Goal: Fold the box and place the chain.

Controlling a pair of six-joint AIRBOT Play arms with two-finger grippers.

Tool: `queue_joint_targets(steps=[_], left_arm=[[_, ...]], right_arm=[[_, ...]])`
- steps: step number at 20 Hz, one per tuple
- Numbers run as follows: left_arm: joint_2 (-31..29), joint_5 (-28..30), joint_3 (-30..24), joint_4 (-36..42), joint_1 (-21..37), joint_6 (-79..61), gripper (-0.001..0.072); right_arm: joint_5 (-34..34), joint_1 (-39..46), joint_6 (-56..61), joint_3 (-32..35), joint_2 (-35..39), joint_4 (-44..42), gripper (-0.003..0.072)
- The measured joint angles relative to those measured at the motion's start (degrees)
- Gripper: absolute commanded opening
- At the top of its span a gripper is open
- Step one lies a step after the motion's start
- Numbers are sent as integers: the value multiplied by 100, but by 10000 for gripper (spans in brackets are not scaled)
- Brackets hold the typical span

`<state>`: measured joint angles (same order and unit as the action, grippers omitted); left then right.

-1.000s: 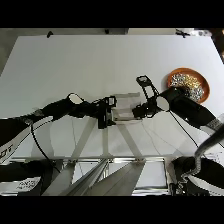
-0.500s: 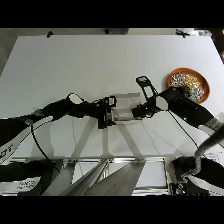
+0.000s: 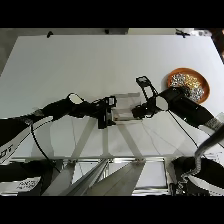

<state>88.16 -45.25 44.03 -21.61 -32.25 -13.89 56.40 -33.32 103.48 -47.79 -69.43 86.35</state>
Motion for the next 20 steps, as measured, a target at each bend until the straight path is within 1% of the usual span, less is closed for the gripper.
queue_joint_targets(steps=[3,7,12,14,15,16,18,20], left_arm=[[0,0,0,0,0,0,366],[0,0,0,0,0,0,366],[0,0,0,0,0,0,366],[0,0,0,0,0,0,366],[0,0,0,2,0,0,366],[0,2,0,0,0,0,366],[0,0,0,0,0,0,366],[0,0,0,0,0,0,366]], right_arm=[[-2,0,0,0,-2,0,408],[-15,0,0,0,-28,0,408],[-22,0,0,0,-273,-39,405],[-37,0,0,0,-374,-50,364],[-46,0,0,0,-411,-59,292],[-74,0,0,0,-446,-59,255],[-114,0,0,0,-516,-61,244],[-125,0,0,0,-614,-63,177]])
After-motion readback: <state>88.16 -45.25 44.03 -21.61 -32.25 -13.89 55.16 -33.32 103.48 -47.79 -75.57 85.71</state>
